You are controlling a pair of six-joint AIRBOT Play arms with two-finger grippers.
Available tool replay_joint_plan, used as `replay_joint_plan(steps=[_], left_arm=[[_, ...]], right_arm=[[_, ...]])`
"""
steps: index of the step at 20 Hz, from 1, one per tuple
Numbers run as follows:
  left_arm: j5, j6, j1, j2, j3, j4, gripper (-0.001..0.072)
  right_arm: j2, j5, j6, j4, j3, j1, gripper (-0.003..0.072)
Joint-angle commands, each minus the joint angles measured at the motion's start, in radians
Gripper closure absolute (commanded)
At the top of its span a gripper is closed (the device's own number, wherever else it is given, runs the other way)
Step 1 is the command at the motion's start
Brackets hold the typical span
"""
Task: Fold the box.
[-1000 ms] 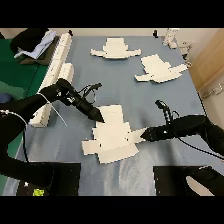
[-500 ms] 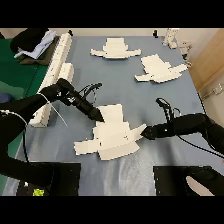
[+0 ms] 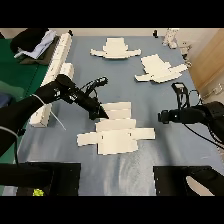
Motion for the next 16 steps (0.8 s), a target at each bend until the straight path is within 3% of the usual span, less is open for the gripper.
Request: replay_joint_plan(steps=[1,4,10,16], left_arm=[[0.118,0.109,-0.046,0.111,-0.058,-0.003,0.0699],[0.24,0.166,-0.085,0.254,-0.177,-0.005,0.07],[0.635,0.217,-0.265,0.543,-0.456,-0.004,0.0699],[0.878,0.217,-0.467,0.575,-0.595,-0.003,0.0698]], right_arm=[[0.0,0.019,0.229,-0.155,0.058,0.0,0.0326],[0.0,0.027,0.259,-0.157,0.061,0.0,0.0326],[-0.006,0.038,0.284,-0.156,0.061,0.0,0.0326],[-0.076,0.038,0.283,-0.112,0.061,0.0,0.0326]])
